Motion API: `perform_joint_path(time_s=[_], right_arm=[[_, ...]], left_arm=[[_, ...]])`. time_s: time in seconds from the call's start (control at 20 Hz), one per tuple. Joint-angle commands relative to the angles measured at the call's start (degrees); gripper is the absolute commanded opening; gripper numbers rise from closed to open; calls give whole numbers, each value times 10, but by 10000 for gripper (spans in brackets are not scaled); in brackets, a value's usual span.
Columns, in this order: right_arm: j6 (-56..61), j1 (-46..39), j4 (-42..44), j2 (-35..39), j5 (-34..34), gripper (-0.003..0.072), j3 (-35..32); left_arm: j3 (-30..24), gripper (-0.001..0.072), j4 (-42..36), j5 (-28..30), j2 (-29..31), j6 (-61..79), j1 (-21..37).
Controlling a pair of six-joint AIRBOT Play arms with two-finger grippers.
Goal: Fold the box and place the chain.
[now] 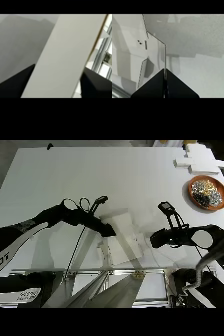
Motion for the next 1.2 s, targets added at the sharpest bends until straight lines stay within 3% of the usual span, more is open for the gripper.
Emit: perform_joint_path(time_s=[0.0,0.1,0.25,0.5,0.55,0.65,0.75,1.0,1.15], right_arm=[[0,1,0,0,0,16,0],[0,1,0,0,0,16,0],[0,1,0,0,0,16,0],[0,1,5,1,-3,19,7],[-1,1,5,1,-2,49,15],[-2,1,6,6,-1,235,42],[-3,1,10,16,3,335,72],[-9,1,3,40,7,341,103],[-9,1,-6,40,23,341,103]], left_arm=[[0,390,10,-31,-5,8,-1],[0,278,30,-45,-5,8,-1],[0,6,57,-45,-5,11,-1],[2,-1,75,4,16,57,-1],[6,-1,81,13,28,88,-2],[23,-1,115,15,53,162,-11],[41,3,167,22,72,199,-30],[49,1,284,66,81,249,-91],[49,2,290,101,80,295,-115]])
